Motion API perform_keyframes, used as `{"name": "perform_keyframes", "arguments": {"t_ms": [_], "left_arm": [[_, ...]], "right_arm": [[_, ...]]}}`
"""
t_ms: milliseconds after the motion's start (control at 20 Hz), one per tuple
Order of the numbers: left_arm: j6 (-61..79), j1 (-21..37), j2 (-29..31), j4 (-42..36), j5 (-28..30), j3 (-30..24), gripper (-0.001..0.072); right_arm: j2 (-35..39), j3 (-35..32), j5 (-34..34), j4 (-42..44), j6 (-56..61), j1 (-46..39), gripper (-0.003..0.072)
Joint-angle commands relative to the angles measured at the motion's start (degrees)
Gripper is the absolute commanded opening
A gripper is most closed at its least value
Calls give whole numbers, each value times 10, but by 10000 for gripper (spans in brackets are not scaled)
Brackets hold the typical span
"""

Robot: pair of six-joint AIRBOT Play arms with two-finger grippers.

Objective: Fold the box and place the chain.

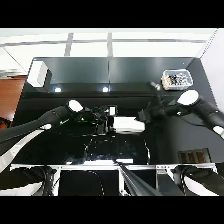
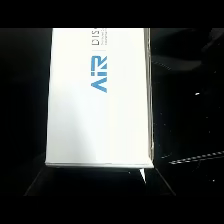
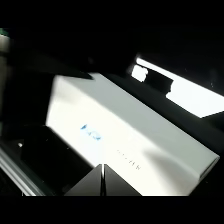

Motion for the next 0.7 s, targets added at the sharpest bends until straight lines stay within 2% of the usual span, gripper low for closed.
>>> {"name": "perform_keyframes", "arguments": {"t_ms": [0, 50, 100, 200, 300, 450, 650], "left_arm": [[-41, 1, 2, 5, -4, 8, 408], [-67, 1, 7, 17, -5, 16, 593], [-97, 1, 15, 27, -5, 22, 715], [-150, 1, 43, 77, -9, 32, 717], [-175, 2, 77, 109, -37, 39, 717], [-177, -9, 105, 80, -41, 50, 716], [-193, -68, 39, 57, -40, 121, 715]], "right_arm": [[82, 68, 65, -98, 26, -47, 15], [112, 75, 76, -143, 43, -68, 15], [144, 74, 89, -195, 61, -92, 14], [192, 74, 133, -301, 90, -137, 15], [221, 71, 159, -355, 94, -184, 15], [232, 64, 146, -342, 104, -235, 15], [231, 43, 97, -296, 106, -238, 15]]}}
